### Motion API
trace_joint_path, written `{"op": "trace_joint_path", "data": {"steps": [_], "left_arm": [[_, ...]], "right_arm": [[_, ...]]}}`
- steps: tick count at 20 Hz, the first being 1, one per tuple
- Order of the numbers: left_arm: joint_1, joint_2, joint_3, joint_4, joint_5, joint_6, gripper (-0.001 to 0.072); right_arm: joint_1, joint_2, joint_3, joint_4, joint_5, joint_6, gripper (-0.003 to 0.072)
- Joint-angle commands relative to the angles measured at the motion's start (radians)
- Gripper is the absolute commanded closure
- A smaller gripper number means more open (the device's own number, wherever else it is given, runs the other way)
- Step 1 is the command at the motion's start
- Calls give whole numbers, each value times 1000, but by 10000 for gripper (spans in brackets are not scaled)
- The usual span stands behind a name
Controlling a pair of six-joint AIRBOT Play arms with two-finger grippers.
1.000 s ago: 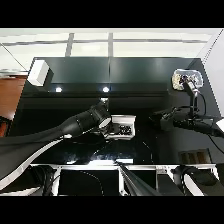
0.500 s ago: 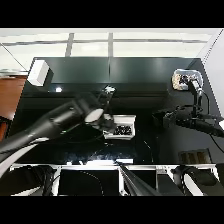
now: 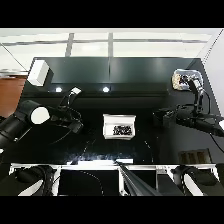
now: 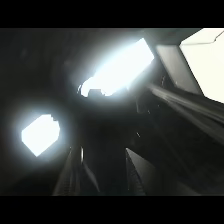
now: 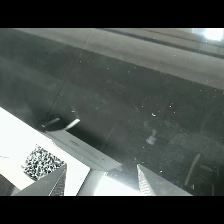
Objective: Fold the box and place the chain.
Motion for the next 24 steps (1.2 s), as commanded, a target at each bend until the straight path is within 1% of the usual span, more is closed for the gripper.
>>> {"op": "trace_joint_path", "data": {"steps": [1, 2, 3, 4, 5, 7, 8, 9, 10, 11, 13, 16, 18, 19, 20, 21, 24], "left_arm": [[97, 4, -82, -106, 187, 357, 313], [97, -9, -82, -125, 231, 356, 255], [91, -23, -82, -152, 261, 361, 28], [74, -39, -82, -143, 274, 399, 4], [55, -56, -82, -143, 274, 496, 4], [-8, -91, -83, -145, 255, 821, 8], [-26, -111, -82, -193, 262, 949, 8], [-37, -134, -82, -302, 260, 1035, 46], [-42, -156, -82, -399, 249, 1123, 99], [-41, -165, -82, -466, 237, 1173, 99], [-23, -166, -75, -517, 234, 1176, 76], [14, -165, -68, -532, 227, 1174, 77], [21, -169, -68, -589, 178, 1173, 77], [21, -170, -71, -640, 151, 1165, 76], [21, -170, -79, -711, 142, 1166, 63], [21, -171, -86, -760, 134, 1174, 4], [21, -197, -97, -749, 135, 1233, 4]], "right_arm": [[0, 1, 1, 0, -2, 1, 173], [0, 1, 1, 0, -3, 1, 173], [0, 1, 1, -1, -3, 1, 173], [0, 1, 1, 0, -2, 1, 173], [0, 1, 1, -1, -3, 1, 173], [0, 1, 1, -1, -3, 1, 173], [0, 1, 1, -1, -5, 1, 173], [0, 1, 1, -1, -4, 1, 173], [0, 1, 1, -1, -4, 1, 173], [0, 1, 1, -1, -3, 1, 173], [0, 1, 1, -1, -4, 1, 173], [0, 1, 1, -1, -5, 1, 173], [0, 1, 1, -1, -5, 1, 173], [0, 1, 1, -1, -4, 1, 173], [0, 1, 1, -1, -5, 1, 173], [0, 1, 1, -1, -6, 1, 173], [0, 1, 1, -1, -8, 1, 173]]}}
